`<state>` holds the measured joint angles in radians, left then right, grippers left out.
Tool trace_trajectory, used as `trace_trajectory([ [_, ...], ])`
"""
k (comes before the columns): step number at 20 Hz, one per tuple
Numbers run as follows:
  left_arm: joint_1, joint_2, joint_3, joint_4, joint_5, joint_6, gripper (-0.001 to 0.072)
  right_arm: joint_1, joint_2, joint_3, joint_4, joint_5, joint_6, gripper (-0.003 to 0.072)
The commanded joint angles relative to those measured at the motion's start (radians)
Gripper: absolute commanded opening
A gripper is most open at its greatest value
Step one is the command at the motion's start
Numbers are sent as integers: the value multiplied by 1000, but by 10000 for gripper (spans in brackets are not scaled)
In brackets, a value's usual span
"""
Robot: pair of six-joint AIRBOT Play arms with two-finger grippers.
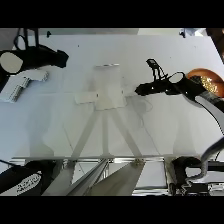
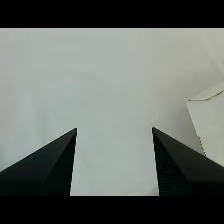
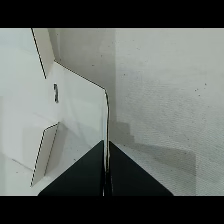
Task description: Fold the box and place the chain.
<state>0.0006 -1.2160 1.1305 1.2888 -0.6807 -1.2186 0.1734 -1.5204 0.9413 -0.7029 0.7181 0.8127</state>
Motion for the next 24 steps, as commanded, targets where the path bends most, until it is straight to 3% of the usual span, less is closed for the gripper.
trace_trajectory([
  [1, 40, -99, 32, -216, -174, 153, 519, 1, -1, 0, 0, 0, 0, 10],
  [2, 60, -139, 54, -270, -224, 196, 538, 1, -1, 0, 0, 0, 0, 10],
  [3, 76, -175, 69, -307, -245, 221, 663, 1, -1, 0, 0, 0, 0, 10],
  [4, 89, -210, 77, -340, -248, 235, 705, 1, -1, 0, 0, 0, 0, 10],
  [6, 101, -278, 80, -396, -266, 307, 706, 1, -1, 0, 0, 0, 0, 10],
  [11, 97, -457, 154, -534, -444, 502, 705, 1, -1, 0, 0, 0, 0, 10],
  [17, 92, -560, 202, -759, -417, 726, 705, 1, -1, 0, 0, 0, 0, 10],
  [24, 91, -634, 251, -814, -467, 772, 703, 1, -1, 0, 0, 0, 0, 10],
])
